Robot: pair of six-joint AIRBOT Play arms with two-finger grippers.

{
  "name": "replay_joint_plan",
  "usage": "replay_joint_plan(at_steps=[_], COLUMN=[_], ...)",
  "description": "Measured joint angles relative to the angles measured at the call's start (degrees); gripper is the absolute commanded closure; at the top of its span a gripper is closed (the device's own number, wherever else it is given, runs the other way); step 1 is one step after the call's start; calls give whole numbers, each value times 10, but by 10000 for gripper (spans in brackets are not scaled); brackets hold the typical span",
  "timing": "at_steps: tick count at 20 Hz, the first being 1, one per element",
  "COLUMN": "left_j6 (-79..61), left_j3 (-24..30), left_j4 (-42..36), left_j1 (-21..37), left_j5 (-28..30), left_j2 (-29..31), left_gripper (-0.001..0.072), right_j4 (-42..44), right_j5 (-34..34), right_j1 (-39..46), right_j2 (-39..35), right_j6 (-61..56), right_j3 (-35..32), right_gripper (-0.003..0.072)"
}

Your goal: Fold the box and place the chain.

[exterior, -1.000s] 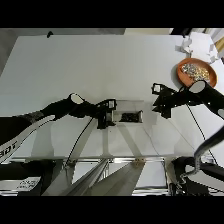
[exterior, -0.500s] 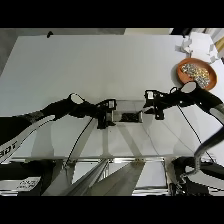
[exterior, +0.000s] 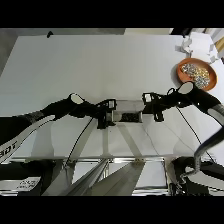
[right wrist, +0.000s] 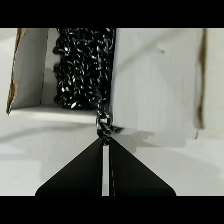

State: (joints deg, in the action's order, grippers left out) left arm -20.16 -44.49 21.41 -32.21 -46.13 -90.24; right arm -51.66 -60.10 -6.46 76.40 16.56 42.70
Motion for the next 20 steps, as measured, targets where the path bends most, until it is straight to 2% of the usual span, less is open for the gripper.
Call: replay_joint_plan(at_steps=[5,11,15,20], left_j6=[0,0,0,0], left_j3=[0,0,0,0], left_j4=[0,0,0,0], left_j1=[0,0,0,0], left_j5=[0,0,0,0], left_j2=[0,0,0,0], left_gripper=[501,501,501,501], right_j4=[-53,-75,-76,-76], right_j5=[6,4,0,12], right_j1=[0,-8,-56,-142], right_j2=[-17,-88,-137,-161], right_j6=[-84,-233,-290,-312], right_j3=[0,-1,-1,-1], right_gripper=[680,680,680,680])
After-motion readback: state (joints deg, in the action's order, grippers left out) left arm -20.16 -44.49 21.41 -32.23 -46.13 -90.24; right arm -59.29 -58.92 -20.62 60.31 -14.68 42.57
